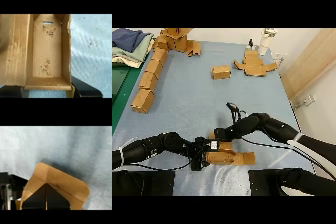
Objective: Fold the box.
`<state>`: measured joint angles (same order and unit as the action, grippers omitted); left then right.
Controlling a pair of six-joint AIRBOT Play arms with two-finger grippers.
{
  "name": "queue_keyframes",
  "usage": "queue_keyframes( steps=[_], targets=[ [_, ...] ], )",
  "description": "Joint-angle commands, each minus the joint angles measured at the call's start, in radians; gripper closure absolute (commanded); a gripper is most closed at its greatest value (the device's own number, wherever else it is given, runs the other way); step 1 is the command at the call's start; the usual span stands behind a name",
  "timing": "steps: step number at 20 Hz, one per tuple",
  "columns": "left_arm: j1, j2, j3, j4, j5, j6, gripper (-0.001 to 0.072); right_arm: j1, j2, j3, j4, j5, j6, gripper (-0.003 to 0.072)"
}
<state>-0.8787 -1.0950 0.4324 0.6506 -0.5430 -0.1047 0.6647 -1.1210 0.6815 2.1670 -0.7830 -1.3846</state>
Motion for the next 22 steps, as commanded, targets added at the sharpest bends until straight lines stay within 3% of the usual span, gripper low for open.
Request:
queue_keyframes(
  steps=[1,5,11,12,14,15,19,22],
  targets=[
    [0.001,0.000,0.001,0.000,0.029,-0.002,0.0295,0.002,0.129,0.017,-0.197,-0.023,0.101,0.0684],
    [0.001,0.000,0.001,0.000,0.077,-0.053,0.0295,0.002,0.340,0.021,-0.568,-0.252,0.307,0.0683],
    [0.001,0.000,0.001,0.000,0.123,-0.053,0.0295,0.003,0.480,0.015,-0.565,-0.575,-0.019,0.0680],
    [0.001,0.000,0.001,0.000,0.122,-0.053,0.0295,0.003,0.477,0.005,-0.565,-0.583,-0.084,0.0616],
    [0.001,0.000,0.001,0.000,0.122,-0.053,0.0295,0.003,0.454,-0.037,-0.549,-0.542,-0.230,0.0190],
    [0.001,0.000,0.001,0.000,0.122,-0.053,0.0295,0.003,0.432,-0.061,-0.527,-0.509,-0.328,0.0161],
    [0.000,0.000,0.001,0.000,0.122,-0.053,0.0295,0.003,0.332,-0.095,-0.475,-0.354,-0.627,0.0160],
    [0.000,0.000,0.001,0.000,0.122,-0.053,0.0295,0.003,0.263,-0.095,-0.382,-0.324,-0.772,0.0161]
  ],
)
